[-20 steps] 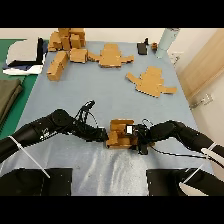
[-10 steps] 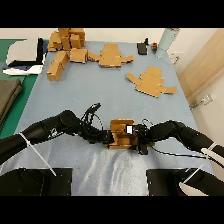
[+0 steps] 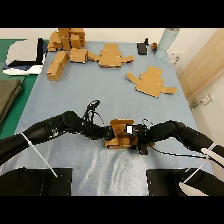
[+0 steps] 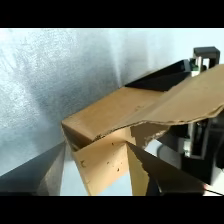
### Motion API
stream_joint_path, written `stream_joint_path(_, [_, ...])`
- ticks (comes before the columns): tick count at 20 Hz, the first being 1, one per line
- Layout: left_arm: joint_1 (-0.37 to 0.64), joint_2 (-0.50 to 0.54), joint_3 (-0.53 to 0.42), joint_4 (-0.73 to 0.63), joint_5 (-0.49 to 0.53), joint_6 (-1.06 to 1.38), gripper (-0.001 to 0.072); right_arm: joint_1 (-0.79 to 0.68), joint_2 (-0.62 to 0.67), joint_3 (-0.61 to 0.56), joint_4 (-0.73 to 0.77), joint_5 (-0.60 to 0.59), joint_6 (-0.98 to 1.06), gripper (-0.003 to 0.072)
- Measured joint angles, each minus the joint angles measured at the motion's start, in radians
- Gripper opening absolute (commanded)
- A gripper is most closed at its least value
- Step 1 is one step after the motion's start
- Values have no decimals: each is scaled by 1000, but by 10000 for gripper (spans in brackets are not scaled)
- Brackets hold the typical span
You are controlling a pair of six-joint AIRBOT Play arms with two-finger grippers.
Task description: Fold the box.
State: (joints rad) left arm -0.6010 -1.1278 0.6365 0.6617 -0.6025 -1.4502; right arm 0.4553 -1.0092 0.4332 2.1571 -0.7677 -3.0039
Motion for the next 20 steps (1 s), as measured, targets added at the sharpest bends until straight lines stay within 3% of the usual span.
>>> stream_joint_path(6, [-121,-2,43,345,8,-380,543,0,0,0,0,0,0,492])
stream_joint_path(13, [-215,-59,152,641,-89,-695,542,0,0,0,0,0,0,492])
stream_joint_path(20, [-279,-149,238,760,-166,-830,542,0,0,0,0,0,0,492])
